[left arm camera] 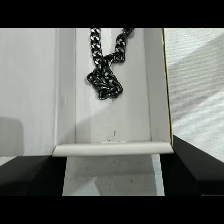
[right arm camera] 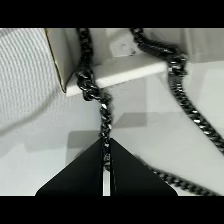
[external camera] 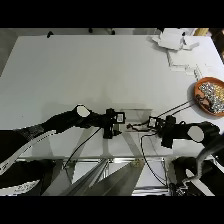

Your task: Fold the box and place the chain.

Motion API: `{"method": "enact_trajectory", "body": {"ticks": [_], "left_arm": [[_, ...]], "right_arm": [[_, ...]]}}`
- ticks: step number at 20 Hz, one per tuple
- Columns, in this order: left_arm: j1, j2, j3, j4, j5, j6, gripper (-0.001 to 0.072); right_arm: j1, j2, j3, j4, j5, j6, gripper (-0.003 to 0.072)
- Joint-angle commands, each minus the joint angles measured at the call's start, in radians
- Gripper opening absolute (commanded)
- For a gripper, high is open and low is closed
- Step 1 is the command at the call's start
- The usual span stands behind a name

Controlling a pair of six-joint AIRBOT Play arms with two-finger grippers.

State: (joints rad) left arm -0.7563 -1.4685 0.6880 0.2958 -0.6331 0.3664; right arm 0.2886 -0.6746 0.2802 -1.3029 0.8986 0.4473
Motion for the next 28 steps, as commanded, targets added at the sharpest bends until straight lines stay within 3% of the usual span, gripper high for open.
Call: {"method": "enact_trajectory", "body": {"ticks": [1,3,6,9,12,17,23,25,28], "left_arm": [[0.000,0.001,0.000,0.000,0.000,0.000,0.0275],[0.000,0.001,0.000,0.000,0.000,0.000,0.0275],[0.000,0.001,0.000,0.000,0.000,0.000,0.0275],[0.000,0.001,0.000,0.000,0.000,0.000,0.0275],[0.000,0.001,0.000,0.000,0.000,0.000,0.0275],[0.000,0.001,0.000,0.000,0.000,0.000,0.0275],[0.000,0.001,0.000,0.000,0.000,0.000,0.0275],[0.000,0.001,0.000,0.000,0.000,0.000,0.0275],[0.000,0.001,0.000,0.000,0.000,0.000,0.0275]], "right_arm": [[0.000,0.111,0.001,0.010,0.002,0.000,0.0023],[0.000,0.183,0.001,0.087,0.001,-0.014,0.0023],[0.000,0.254,0.001,0.372,-0.003,-0.152,0.0023],[0.000,0.252,0.000,0.674,-0.029,-0.328,0.0022],[0.000,0.251,0.000,0.806,-0.114,-0.356,0.0023],[0.034,0.214,0.000,0.841,-0.124,-0.356,0.0023],[0.153,0.041,0.000,0.829,-0.242,-0.355,0.0031],[0.161,-0.005,0.000,0.824,-0.243,-0.355,0.0198],[0.162,0.001,0.003,0.746,-0.246,-0.355,0.0200]]}}
